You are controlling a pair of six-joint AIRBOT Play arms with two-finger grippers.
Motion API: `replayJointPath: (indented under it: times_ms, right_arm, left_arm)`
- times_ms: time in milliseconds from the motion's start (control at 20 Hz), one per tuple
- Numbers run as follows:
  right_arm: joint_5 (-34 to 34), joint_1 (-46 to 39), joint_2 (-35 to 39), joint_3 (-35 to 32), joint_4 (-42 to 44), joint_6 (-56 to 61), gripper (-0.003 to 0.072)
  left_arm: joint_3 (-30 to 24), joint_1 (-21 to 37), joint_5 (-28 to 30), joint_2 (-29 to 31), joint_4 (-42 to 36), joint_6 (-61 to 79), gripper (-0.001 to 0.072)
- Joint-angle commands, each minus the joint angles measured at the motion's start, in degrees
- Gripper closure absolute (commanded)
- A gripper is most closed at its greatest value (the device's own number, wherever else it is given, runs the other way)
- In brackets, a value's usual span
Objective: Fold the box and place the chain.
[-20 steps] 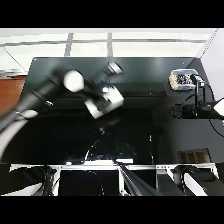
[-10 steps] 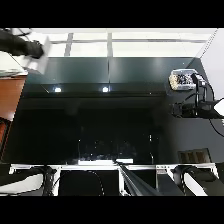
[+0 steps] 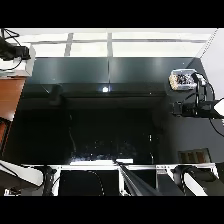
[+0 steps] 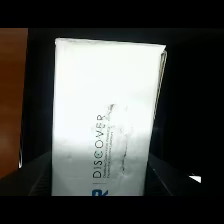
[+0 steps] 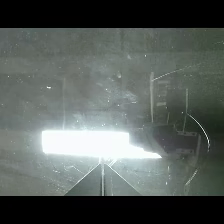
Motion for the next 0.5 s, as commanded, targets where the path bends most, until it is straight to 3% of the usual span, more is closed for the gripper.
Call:
replayJointPath:
  times_ms: [0,450]
  right_arm:
    - [-0.02,-0.02,0.04,-0.02,0.02,0.02,0.0668]
    - [-0.09,-0.02,0.04,-0.02,0.04,0.02,0.0668]
  left_arm:
    - [2.62,1.64,1.03,-6.69,-1.03,0.61,0.0424]
    - [2.62,1.81,6.23,-15.82,-1.64,1.75,0.0414]
